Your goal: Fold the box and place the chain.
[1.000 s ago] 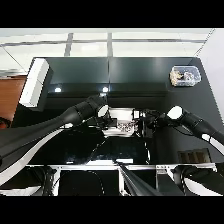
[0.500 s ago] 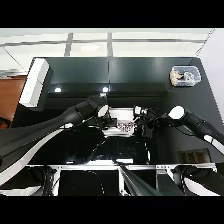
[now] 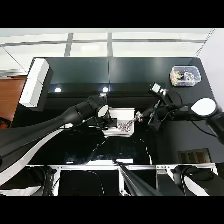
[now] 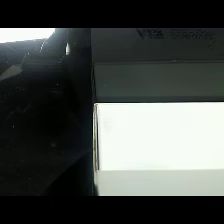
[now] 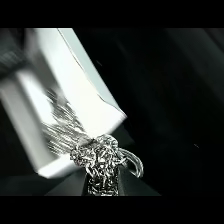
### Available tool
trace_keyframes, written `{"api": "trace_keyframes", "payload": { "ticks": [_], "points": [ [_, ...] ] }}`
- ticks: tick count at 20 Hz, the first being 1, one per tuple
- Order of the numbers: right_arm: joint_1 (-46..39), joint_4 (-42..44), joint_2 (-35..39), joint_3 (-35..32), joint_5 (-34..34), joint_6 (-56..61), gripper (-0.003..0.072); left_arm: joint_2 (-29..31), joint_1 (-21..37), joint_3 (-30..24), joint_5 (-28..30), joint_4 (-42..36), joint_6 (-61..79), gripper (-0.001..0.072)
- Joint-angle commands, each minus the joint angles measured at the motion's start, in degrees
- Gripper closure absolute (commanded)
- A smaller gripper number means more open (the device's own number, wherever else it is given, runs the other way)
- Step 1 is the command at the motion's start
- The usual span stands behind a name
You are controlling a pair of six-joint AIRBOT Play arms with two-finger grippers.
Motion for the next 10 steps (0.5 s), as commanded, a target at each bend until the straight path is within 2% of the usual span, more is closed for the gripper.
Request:
{"api": "trace_keyframes", "payload": {
  "ticks": [1, 5, 10],
  "points": [
    [-0.35, 10.56, 1.77, 2.93, 6.43, 4.74, 0.0674, 0.02, -0.04, 0.0, 0.02, 0.02, 0.02, 0.0678],
    [-0.35, 25.55, 1.77, 3.56, 6.75, 4.66, 0.0674, 0.02, -0.04, 0.0, 0.04, 0.04, 0.02, 0.0678],
    [-0.35, 26.8, 1.77, 8.72, 7.65, 5.2, 0.0673, 0.02, -0.04, 0.0, 0.07, 0.02, 0.02, 0.0678]
  ]
}}
